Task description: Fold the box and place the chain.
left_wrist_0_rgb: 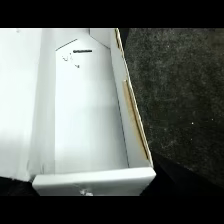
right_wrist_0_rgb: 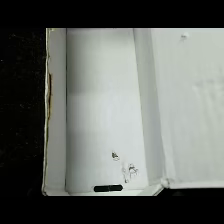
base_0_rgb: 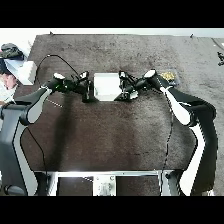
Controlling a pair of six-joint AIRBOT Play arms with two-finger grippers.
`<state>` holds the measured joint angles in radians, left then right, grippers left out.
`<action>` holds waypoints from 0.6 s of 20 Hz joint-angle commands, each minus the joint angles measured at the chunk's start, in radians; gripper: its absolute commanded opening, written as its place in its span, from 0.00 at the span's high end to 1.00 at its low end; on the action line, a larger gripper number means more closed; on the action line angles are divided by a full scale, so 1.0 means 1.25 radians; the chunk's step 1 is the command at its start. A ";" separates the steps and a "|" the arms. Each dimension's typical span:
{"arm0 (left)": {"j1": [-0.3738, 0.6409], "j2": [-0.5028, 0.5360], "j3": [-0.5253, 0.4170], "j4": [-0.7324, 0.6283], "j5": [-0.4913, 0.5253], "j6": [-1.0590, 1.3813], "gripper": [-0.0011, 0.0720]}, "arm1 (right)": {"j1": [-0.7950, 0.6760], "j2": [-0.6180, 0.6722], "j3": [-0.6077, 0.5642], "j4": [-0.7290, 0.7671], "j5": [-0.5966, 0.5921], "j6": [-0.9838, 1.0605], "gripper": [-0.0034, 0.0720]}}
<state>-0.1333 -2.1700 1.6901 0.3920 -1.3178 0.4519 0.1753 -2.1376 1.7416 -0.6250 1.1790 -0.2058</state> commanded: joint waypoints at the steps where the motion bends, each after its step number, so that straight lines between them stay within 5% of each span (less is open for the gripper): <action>1: -0.006 -0.008 0.001 0.001 0.022 -0.007 0.00 | 0.001 0.000 0.000 0.000 0.000 0.000 0.36; 12: -0.008 -0.008 0.001 -0.003 0.054 -0.021 0.00 | 0.001 0.000 0.000 0.000 0.000 0.000 0.36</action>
<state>-0.1406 -2.1796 1.6897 0.3901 -1.2587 0.4259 0.1753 -2.1376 1.7416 -0.6247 1.1786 -0.2050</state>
